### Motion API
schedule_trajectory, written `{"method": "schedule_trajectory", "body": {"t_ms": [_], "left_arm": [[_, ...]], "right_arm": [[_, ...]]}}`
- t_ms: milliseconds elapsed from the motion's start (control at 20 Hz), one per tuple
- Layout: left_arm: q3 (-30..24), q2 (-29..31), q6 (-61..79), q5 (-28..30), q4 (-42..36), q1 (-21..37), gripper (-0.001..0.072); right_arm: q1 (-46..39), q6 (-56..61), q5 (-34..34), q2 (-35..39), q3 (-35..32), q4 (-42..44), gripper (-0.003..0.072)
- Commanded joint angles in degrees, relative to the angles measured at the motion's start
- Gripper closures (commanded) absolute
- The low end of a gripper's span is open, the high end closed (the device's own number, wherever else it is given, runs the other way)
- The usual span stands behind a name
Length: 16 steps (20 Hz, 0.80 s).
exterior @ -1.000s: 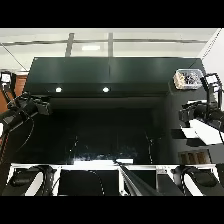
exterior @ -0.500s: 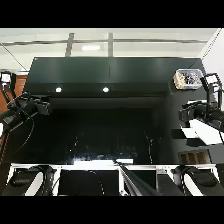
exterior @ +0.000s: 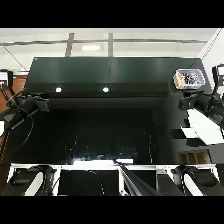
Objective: Fold the box and place the chain.
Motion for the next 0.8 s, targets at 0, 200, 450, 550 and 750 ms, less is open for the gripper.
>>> {"method": "schedule_trajectory", "body": {"t_ms": [0, 200, 450, 550, 750], "left_arm": [[0.07, -5.03, -0.02, 4.28, -5.6, -0.02, 0.0626], [2.19, -12.5, 0.13, 2.62, -4.37, -0.46, -0.0002], [2.86, -14.56, 0.26, 6.95, -3.41, -0.44, 0.0], [2.86, -14.69, 0.24, 7.98, -1.95, -0.44, 0.0001], [2.86, -15.47, 0.22, 7.19, -1.55, -0.46, 0.0001]], "right_arm": [[-3.5, 2.27, -14.01, -5.33, -0.13, -6.62, 0.0661], [-18.73, 20.61, -22.21, -16.35, 0.94, -6.71, -0.0019], [-41.29, 20.06, 7.69, -33.94, 22.91, -9.46, -0.0018], [-49.13, 18.58, 16.26, -39.52, 31.15, -9.44, -0.0017], [-59.58, 13.29, 25.88, -47.76, 39.43, -7.61, -0.0017]]}}
